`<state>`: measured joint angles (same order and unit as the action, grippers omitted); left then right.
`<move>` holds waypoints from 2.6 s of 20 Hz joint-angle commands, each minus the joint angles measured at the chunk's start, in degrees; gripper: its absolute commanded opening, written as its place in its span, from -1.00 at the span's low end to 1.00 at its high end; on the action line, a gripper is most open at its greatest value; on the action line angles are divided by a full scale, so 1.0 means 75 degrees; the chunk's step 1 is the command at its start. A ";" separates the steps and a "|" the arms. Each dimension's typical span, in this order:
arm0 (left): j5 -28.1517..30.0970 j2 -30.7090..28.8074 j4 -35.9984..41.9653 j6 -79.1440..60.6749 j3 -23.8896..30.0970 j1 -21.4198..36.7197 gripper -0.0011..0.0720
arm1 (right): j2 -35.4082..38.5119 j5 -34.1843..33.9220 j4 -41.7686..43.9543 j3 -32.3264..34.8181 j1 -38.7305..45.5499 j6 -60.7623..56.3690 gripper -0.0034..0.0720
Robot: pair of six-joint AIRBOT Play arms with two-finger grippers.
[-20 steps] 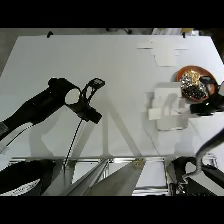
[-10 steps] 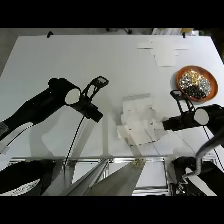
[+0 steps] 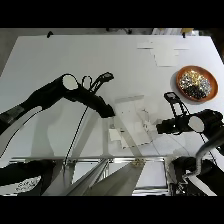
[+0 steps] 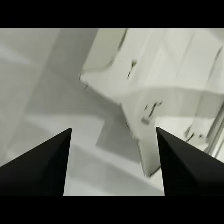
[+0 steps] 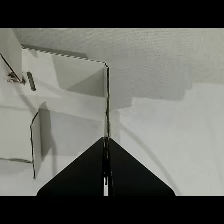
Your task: Fold the box and place the chain.
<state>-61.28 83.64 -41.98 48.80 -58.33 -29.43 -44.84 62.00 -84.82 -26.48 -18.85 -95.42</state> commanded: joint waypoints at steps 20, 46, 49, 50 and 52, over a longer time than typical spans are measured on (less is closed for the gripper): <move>-0.0236 0.1868 0.2151 -0.2938 0.0000 -0.0393 -0.96 | 0.0009 -0.0137 0.0172 0.0006 -0.0047 -0.0050 -0.87; 0.2506 0.1268 0.1099 -0.5697 0.0000 -0.1842 -0.97 | 0.2477 0.1000 -0.0487 -0.1405 -0.0047 0.1798 -0.38; 0.2570 0.1268 0.1035 -0.5706 0.0000 -0.1845 -0.97 | 0.2477 0.0866 -0.0490 -0.1405 -0.0047 0.1798 -0.38; 0.2570 0.1268 0.1035 -0.5706 0.0000 -0.1845 -0.97 | 0.2477 0.0813 -0.0490 -0.1405 -0.0047 0.1798 -0.38; 0.2567 0.1268 0.1005 -0.5706 0.0000 -0.1842 -0.97 | 0.2474 0.0799 -0.0490 -0.1405 -0.0047 0.1801 -0.38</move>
<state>-42.52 93.10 -33.93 5.80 -58.33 -43.20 -26.39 68.66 -88.51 -36.95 -19.16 -82.02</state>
